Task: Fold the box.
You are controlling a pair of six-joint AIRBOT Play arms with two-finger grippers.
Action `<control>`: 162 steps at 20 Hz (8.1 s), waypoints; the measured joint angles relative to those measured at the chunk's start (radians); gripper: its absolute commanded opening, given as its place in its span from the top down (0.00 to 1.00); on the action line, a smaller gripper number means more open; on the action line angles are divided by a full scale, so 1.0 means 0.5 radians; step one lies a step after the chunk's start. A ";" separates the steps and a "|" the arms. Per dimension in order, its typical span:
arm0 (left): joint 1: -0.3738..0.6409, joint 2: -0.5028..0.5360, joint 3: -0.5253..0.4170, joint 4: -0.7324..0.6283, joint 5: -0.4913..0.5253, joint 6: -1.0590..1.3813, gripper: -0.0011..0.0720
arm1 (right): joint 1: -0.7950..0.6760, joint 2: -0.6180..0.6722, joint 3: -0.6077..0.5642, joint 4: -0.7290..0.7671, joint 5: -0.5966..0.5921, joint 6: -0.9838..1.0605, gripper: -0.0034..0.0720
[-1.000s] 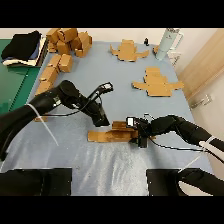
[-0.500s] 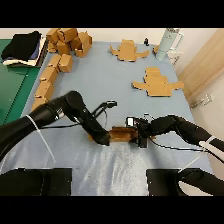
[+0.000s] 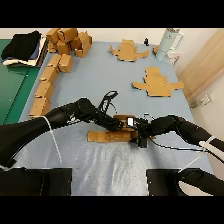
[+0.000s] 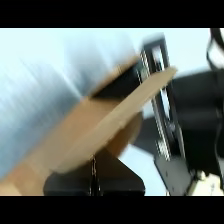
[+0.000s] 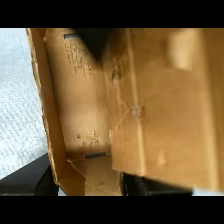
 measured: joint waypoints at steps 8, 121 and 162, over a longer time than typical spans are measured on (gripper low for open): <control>-0.004 -0.144 0.031 0.043 0.224 -0.008 0.97 | -0.001 0.000 0.000 0.000 0.000 -0.001 0.31; 0.285 0.619 -0.444 0.732 -0.178 0.869 0.97 | -0.002 0.000 0.001 0.001 -0.001 0.001 0.31; 0.111 0.412 -0.350 0.279 -0.062 -0.510 0.31 | -0.002 0.000 0.001 0.000 -0.001 0.000 0.31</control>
